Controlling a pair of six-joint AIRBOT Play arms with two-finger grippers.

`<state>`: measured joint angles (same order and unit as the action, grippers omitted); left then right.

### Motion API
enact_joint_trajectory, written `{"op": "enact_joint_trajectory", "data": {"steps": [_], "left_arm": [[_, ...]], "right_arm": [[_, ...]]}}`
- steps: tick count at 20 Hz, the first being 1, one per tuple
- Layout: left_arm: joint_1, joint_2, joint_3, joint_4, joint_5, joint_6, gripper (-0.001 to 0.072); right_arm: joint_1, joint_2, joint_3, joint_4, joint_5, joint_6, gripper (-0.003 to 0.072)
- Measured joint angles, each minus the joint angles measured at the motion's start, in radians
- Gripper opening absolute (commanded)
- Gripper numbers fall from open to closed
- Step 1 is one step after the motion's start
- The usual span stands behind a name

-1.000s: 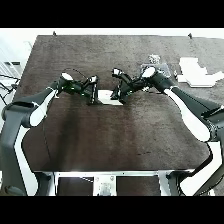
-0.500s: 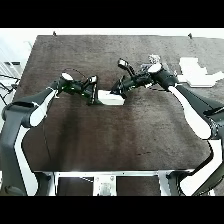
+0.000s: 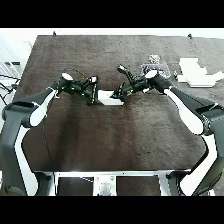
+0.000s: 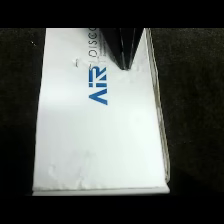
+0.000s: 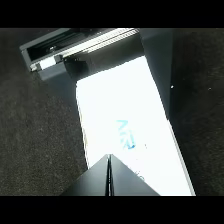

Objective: Fold the box and place the chain.

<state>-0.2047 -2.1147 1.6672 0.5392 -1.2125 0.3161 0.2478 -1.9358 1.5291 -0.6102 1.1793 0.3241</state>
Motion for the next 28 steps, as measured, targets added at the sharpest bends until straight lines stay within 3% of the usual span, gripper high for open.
{"op": "enact_joint_trajectory", "data": {"steps": [7, 11, 14, 18, 23, 28], "left_arm": [[0.000, 0.000, 0.000, -0.003, 0.000, -0.005, 0.0423], [0.000, 0.000, 0.000, -0.003, 0.000, -0.005, 0.0423], [0.000, 0.000, 0.000, -0.002, 0.000, -0.005, 0.0423], [0.000, 0.000, 0.000, -0.002, 0.000, -0.004, 0.0423], [0.000, 0.000, 0.000, -0.002, 0.000, -0.002, 0.0423], [0.000, 0.000, 0.000, -0.002, 0.000, -0.002, 0.0423]], "right_arm": [[0.013, 0.068, 0.030, -0.055, 0.018, 0.007, 0.0012], [0.005, 0.227, 0.034, 0.008, 0.003, 0.001, 0.0010], [-0.012, 0.391, -0.027, 0.028, -0.010, 0.033, 0.0010], [-0.072, 0.689, -0.262, 0.022, -0.146, 0.080, 0.0011], [-0.224, 1.069, -0.706, 0.018, -0.357, 0.103, 0.0012], [-0.348, 1.254, -1.027, 0.016, -0.444, 0.083, 0.0012]]}}
